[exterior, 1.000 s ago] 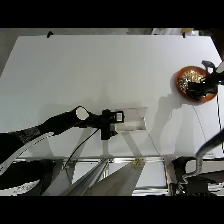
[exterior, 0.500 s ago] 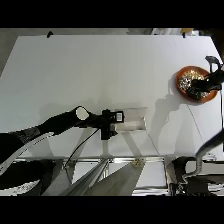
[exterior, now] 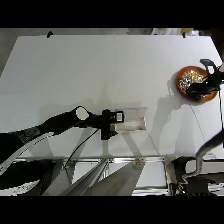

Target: Fold the box and place the chain.

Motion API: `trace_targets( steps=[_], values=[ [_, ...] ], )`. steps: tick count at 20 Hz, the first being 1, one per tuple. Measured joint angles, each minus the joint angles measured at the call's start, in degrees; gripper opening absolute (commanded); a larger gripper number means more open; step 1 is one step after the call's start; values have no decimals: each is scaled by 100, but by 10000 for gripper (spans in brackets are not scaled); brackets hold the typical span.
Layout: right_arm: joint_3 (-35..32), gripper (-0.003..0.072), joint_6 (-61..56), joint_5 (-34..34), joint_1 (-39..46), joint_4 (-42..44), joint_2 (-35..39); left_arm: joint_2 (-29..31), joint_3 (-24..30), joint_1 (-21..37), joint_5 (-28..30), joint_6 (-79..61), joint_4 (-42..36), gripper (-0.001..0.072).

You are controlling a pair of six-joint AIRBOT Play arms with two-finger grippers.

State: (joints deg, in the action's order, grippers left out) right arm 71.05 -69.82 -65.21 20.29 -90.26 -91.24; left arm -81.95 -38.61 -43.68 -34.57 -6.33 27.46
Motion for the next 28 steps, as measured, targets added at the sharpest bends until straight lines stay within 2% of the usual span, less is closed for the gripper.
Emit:
trace_targets(
  steps=[9,10,11,16,22,28],
  values=[
    [0,176,129,125,15,-234,-181,0,0,2,0,0,2,212],
    [0,140,131,129,15,-234,-205,0,0,2,0,0,2,212],
    [0,8,136,131,15,-236,-227,0,0,0,0,0,2,212],
    [0,13,299,-70,15,-254,-131,0,0,2,0,0,2,212],
    [0,13,369,-173,-133,28,916,0,-2,2,0,0,2,212],
    [0,13,382,-782,-251,1158,2251,0,0,0,0,0,0,212]
  ],
)
